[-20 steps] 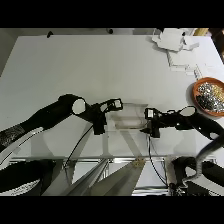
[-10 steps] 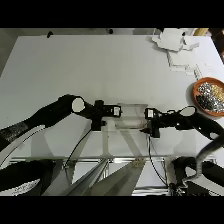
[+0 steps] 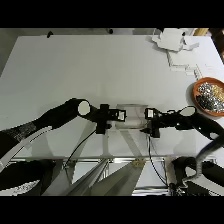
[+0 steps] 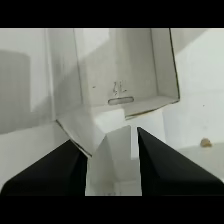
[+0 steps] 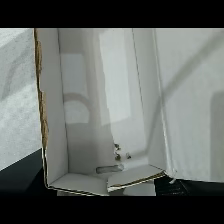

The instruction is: Fold the box and place the chain.

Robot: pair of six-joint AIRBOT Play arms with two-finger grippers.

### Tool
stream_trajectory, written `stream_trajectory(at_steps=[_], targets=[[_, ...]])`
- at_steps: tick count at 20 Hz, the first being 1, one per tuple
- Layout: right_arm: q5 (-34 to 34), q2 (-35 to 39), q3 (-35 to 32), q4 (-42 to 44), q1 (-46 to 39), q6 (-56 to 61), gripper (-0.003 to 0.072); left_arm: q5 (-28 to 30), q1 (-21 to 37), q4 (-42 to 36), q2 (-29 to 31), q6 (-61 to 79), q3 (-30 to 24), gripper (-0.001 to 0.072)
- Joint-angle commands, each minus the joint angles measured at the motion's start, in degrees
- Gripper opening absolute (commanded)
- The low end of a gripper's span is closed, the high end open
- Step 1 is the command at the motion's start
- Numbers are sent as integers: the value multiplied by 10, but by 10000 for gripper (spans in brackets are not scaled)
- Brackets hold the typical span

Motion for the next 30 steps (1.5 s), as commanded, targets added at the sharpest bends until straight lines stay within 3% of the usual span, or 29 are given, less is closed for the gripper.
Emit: stream_trajectory(at_steps=[1,2,8,11,13,15,19,20,24,27,30], targets=[[0,0,0,0,0,0,453,8,-9,-21,-9,2,0,212],[0,0,0,0,0,0,453,13,-9,-28,-9,5,0,130],[0,0,0,0,0,0,453,66,-20,-90,-9,37,0,128],[0,0,0,0,0,0,453,67,-31,-125,-10,67,0,132],[0,0,0,0,0,0,453,67,-37,-147,-15,77,0,187],[0,0,0,0,0,0,453,66,-41,-151,-20,76,0,353],[0,0,0,0,0,0,453,53,-32,-131,1,51,0,388],[0,0,0,0,0,0,453,45,-25,-114,15,14,0,371],[0,0,0,0,0,0,453,-27,24,23,109,-292,0,21],[0,0,0,0,0,0,453,-116,87,137,172,-593,0,4],[0,0,0,0,0,0,453,-141,154,146,187,-792,-24,7]])
